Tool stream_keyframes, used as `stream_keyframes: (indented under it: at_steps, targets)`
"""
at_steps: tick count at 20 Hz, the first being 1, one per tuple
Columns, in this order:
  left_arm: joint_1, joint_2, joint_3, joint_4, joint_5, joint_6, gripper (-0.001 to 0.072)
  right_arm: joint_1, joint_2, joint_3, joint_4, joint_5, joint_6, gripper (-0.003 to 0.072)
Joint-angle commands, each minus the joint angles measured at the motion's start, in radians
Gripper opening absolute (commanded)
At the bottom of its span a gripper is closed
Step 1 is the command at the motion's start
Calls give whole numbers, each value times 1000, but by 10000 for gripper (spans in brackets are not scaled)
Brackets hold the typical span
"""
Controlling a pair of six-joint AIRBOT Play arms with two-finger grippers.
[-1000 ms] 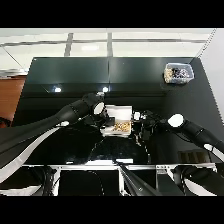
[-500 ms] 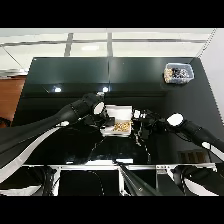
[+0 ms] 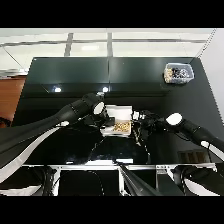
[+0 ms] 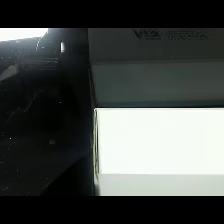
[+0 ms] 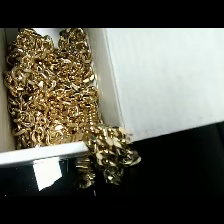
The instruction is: Fold the box and place the chain.
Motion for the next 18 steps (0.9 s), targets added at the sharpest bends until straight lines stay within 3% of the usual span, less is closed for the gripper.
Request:
stream_keyframes:
  at_steps: [1,5,10,14,16,18]
  targets:
    - [0,-1,0,0,2,0,29,0,0,1,2,2,-1,24]
    - [0,-1,0,0,1,0,29,-3,29,2,-36,-22,133,10]
    - [0,-1,0,0,2,0,29,-52,247,4,-151,-17,439,8]
    - [0,-1,0,0,2,0,29,-114,478,51,-153,169,686,9]
    - [0,-1,0,0,2,0,29,-114,549,92,-82,233,803,9]
    - [0,-1,0,0,3,0,29,-114,563,108,122,242,847,16]
